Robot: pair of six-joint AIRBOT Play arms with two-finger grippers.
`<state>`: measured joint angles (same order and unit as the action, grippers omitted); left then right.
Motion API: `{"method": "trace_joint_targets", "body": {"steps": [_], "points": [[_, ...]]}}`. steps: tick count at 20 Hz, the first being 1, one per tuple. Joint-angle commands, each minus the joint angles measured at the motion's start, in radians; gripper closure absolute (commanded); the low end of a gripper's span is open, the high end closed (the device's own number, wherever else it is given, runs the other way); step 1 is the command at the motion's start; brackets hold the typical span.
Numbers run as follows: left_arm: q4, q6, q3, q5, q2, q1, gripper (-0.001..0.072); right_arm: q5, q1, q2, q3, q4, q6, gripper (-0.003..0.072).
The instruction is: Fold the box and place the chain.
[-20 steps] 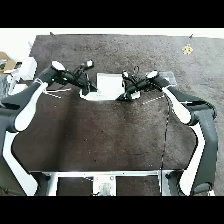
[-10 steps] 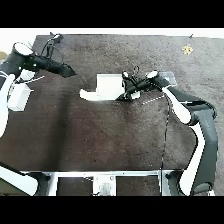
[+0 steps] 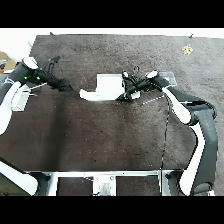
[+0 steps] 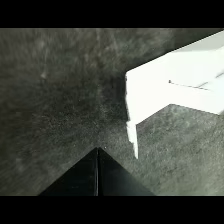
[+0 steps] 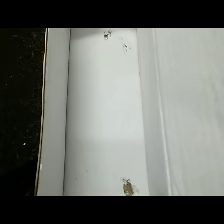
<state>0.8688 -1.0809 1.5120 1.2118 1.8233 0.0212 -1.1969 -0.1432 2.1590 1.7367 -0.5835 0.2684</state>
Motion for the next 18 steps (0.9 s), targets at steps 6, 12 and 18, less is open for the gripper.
{"method": "trace_joint_targets", "body": {"steps": [6, 12, 18], "points": [[-0.198, 0.051, -0.056, -0.034, 0.112, -0.057, 0.0698, 0.000, -0.001, 0.000, 0.000, 0.000, 0.000, 0.0302], [-0.401, 0.137, -0.055, 0.001, 0.125, -0.082, 0.0697, 0.000, -0.001, 0.000, 0.000, 0.000, 0.000, 0.0302], [-0.427, 0.146, -0.016, 0.041, 0.120, -0.089, 0.0378, 0.000, -0.001, 0.000, 0.000, 0.000, 0.000, 0.0302]]}}
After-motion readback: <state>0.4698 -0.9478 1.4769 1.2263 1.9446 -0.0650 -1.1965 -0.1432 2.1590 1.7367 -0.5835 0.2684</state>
